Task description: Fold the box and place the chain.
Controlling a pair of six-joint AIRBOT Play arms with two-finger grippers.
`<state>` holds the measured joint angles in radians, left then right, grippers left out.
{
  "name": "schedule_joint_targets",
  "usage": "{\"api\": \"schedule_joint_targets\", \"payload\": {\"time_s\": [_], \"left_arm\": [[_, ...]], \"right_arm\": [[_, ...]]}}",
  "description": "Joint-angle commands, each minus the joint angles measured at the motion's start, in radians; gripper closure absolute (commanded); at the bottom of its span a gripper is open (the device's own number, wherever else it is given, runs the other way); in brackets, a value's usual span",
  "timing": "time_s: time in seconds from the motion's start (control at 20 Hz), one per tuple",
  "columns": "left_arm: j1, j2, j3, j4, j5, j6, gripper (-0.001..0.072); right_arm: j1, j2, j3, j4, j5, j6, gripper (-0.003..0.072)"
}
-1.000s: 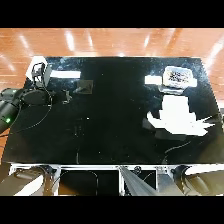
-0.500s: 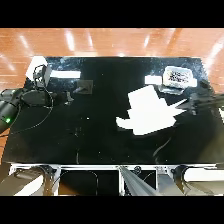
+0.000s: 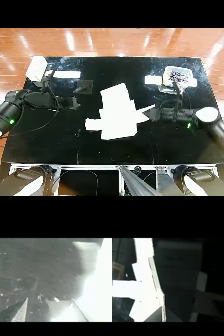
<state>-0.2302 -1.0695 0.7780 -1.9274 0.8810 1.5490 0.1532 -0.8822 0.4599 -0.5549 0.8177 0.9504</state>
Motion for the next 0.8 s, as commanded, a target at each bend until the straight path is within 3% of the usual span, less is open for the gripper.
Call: {"api": "schedule_joint_targets", "payload": {"time_s": [0.0,0.15,0.3,0.45,0.75], "left_arm": [[-0.012,-0.037,-0.006,-0.123,0.017,0.153,0.0088],[0.020,-0.133,-0.006,-0.324,0.087,0.392,0.0088],[0.063,-0.243,0.002,-0.553,0.259,0.774,0.0088],[0.124,-0.351,0.024,-0.659,0.427,1.001,0.0088],[0.114,-0.507,0.093,-0.700,0.425,1.151,0.0088]], "right_arm": [[0.175,0.147,-0.119,-0.029,-0.177,0.003,0.0658],[0.220,0.148,-0.121,-0.047,-0.195,0.046,0.0658],[0.221,0.148,-0.121,-0.048,-0.188,0.074,0.0658],[0.221,0.148,-0.121,-0.047,-0.185,0.086,0.0658],[0.221,0.148,-0.121,-0.048,-0.129,0.132,0.0658]]}}
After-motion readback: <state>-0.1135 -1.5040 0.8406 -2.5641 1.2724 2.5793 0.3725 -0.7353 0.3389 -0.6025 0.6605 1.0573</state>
